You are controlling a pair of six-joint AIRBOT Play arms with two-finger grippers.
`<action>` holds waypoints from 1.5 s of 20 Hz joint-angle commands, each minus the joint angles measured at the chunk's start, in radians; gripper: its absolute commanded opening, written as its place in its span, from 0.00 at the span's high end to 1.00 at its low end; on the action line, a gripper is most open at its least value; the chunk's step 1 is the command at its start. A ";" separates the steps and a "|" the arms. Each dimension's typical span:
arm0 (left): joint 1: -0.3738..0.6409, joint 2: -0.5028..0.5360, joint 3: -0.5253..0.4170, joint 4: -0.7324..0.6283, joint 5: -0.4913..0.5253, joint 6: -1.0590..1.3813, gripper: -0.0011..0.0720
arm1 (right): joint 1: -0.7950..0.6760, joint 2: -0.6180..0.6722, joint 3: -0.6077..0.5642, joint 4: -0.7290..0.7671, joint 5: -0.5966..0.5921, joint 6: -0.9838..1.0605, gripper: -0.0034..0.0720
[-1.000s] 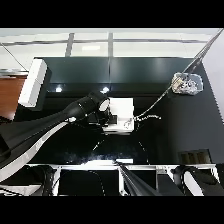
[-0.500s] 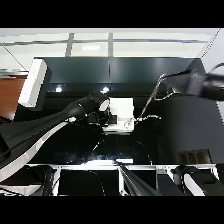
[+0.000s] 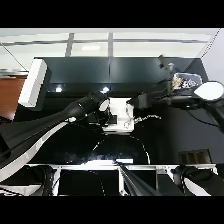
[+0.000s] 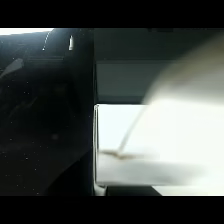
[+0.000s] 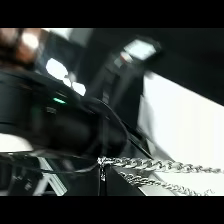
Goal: Fold the box and place the chain.
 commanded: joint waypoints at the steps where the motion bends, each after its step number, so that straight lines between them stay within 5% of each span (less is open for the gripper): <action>1: 0.000 0.000 0.000 0.000 0.000 0.000 0.94 | 0.048 -0.085 -0.023 -0.027 -0.045 0.000 0.93; 10: 0.000 0.000 0.000 0.000 0.001 0.000 0.94 | 0.047 -0.092 -0.056 -0.033 -0.034 0.000 0.92; 12: 0.000 0.000 0.000 0.000 0.000 0.000 0.94 | 0.028 -0.090 -0.055 -0.034 -0.020 0.001 0.53; 16: 0.000 0.000 0.000 0.000 0.001 0.000 0.94 | -0.192 -0.064 -0.056 -0.092 0.050 0.001 0.53; 18: 0.000 0.000 0.000 0.000 0.001 0.000 0.94 | -0.320 -0.064 -0.057 -0.235 -0.032 0.003 0.53; 21: 0.000 0.000 0.000 0.000 0.002 0.000 0.94 | -0.424 -0.080 -0.100 -0.524 -0.331 0.180 0.53; 22: 0.000 0.000 0.000 0.000 0.001 0.000 0.94 | -0.443 -0.106 -0.109 -0.584 -0.386 0.280 0.42; 23: 0.000 0.000 0.000 0.000 0.001 0.000 0.94 | -0.454 -0.146 -0.109 -0.599 -0.412 0.331 0.00; 30: 0.000 0.000 0.000 0.000 0.000 0.000 0.94 | -0.457 -0.382 0.033 -0.570 -0.509 0.386 0.00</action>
